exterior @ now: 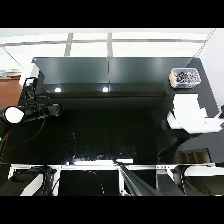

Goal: Fold the box and place the chain.

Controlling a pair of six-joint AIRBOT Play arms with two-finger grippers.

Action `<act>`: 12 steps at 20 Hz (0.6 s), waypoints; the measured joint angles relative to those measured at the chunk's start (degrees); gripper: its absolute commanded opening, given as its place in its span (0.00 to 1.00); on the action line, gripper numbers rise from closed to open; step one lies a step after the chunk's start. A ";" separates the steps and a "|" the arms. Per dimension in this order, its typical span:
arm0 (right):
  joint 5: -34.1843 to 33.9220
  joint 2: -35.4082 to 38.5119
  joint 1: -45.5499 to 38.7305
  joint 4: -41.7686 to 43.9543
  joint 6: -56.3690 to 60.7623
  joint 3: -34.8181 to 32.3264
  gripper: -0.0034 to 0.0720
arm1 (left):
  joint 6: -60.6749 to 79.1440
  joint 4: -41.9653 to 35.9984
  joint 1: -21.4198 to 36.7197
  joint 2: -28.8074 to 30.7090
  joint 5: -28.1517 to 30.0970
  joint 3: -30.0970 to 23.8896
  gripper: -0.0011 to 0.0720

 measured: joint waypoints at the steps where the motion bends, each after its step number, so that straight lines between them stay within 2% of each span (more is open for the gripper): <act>1: 0.24 0.42 0.15 0.35 0.79 -0.07 0.06 | 0.00 0.00 0.00 0.00 0.00 0.00 0.99; 6: 1.55 7.19 1.57 9.16 1.18 -1.88 0.06 | 0.00 -0.52 0.00 0.00 -0.02 0.00 0.99; 12: -0.76 23.67 2.69 29.14 -2.45 -15.56 0.06 | 0.00 -1.42 0.02 -0.07 -0.87 0.00 0.99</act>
